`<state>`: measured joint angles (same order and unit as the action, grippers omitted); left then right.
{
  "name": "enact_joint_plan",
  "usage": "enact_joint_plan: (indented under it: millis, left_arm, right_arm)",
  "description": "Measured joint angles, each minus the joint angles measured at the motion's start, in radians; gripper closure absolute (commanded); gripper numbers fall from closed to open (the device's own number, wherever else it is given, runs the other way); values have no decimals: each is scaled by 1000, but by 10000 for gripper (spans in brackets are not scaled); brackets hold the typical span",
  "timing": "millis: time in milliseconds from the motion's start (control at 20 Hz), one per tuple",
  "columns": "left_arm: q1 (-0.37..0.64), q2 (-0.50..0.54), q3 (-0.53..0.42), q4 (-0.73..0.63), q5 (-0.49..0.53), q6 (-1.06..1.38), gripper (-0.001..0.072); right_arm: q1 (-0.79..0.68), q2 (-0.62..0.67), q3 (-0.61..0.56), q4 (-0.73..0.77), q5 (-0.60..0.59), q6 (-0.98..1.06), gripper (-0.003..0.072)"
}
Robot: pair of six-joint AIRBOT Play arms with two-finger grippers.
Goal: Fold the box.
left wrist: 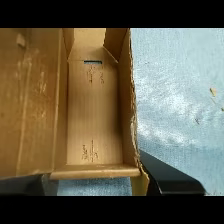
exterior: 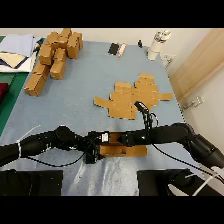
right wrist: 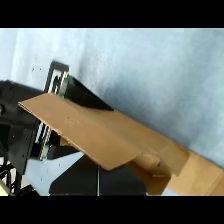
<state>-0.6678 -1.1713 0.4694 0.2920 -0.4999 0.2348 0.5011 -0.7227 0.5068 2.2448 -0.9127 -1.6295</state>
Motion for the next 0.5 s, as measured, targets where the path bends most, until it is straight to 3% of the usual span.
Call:
enact_joint_plan:
  millis: [500]
  left_arm:
    - [0, 0, 0, -1, 0, -2, 234]
  right_arm:
    - [0, -224, 21, -1, 112, -116, 685]
